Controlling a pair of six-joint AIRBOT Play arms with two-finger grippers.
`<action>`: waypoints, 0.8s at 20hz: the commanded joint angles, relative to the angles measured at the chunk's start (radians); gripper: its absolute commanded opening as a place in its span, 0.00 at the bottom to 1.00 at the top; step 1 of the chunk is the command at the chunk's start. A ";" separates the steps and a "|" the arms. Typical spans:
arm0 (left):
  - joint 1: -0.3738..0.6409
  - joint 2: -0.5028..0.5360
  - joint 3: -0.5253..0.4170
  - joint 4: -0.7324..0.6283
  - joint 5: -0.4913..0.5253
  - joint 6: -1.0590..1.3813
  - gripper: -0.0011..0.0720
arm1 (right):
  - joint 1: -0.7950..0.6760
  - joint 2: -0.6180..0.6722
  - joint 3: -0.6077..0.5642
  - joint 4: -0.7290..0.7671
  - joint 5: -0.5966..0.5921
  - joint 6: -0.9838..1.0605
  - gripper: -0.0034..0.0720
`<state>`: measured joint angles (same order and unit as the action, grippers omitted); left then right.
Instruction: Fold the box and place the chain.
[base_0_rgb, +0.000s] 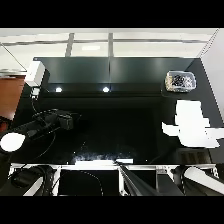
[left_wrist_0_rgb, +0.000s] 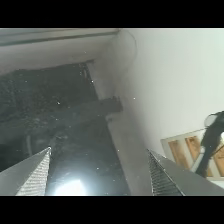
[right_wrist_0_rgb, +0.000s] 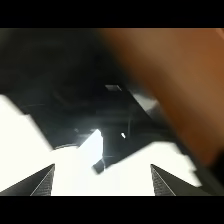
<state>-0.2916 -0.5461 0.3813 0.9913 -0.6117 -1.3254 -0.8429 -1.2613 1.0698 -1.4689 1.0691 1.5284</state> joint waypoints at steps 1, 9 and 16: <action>-0.006 -0.002 0.001 -0.010 -0.001 -0.014 0.98 | -0.229 -0.102 0.050 -0.029 0.050 -0.006 0.96; -0.006 -0.002 0.001 -0.010 0.005 -0.014 0.98 | -0.453 -0.452 0.272 0.581 0.498 -0.481 0.96; -0.006 -0.002 0.001 -0.010 0.005 -0.018 0.98 | -0.346 -0.540 0.288 0.566 0.582 -0.505 0.96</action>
